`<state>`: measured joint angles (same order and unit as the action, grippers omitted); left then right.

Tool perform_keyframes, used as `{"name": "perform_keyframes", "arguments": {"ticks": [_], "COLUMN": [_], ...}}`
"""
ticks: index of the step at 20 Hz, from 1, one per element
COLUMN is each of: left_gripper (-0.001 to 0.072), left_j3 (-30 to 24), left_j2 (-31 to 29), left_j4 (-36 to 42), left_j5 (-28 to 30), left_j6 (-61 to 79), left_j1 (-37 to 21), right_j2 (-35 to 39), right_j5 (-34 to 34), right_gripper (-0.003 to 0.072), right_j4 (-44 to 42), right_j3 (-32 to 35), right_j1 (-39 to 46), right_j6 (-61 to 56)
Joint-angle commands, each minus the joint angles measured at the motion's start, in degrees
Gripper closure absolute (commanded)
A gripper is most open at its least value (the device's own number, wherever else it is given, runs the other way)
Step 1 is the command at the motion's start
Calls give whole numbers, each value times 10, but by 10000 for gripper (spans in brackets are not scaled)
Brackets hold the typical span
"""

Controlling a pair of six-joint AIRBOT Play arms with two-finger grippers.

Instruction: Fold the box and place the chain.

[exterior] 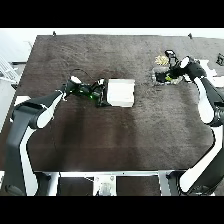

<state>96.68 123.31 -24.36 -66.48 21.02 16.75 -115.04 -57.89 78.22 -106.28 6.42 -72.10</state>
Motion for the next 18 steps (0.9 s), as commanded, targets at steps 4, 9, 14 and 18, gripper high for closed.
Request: {"name": "perform_keyframes", "arguments": {"ticks": [4, 9, 14, 18], "left_gripper": [252, 252, 252, 252], "left_j3": [0, 0, 0, 0], "left_j2": [0, 0, 0, 0], "left_j4": [0, 0, 0, 0], "left_j5": [0, 0, 0, 0], "left_j6": [0, 0, 0, 0], "left_j1": [0, 0, 0, 0], "right_j2": [23, 88, 142, 188], "right_j5": [-30, -43, -42, -47], "right_gripper": [681, 681, 681, 681], "right_j4": [2, 4, 4, 4], "right_j3": [-64, -68, -68, -68], "right_j1": [1, 0, -4, -27], "right_j6": [-42, -45, -55, -55]}}
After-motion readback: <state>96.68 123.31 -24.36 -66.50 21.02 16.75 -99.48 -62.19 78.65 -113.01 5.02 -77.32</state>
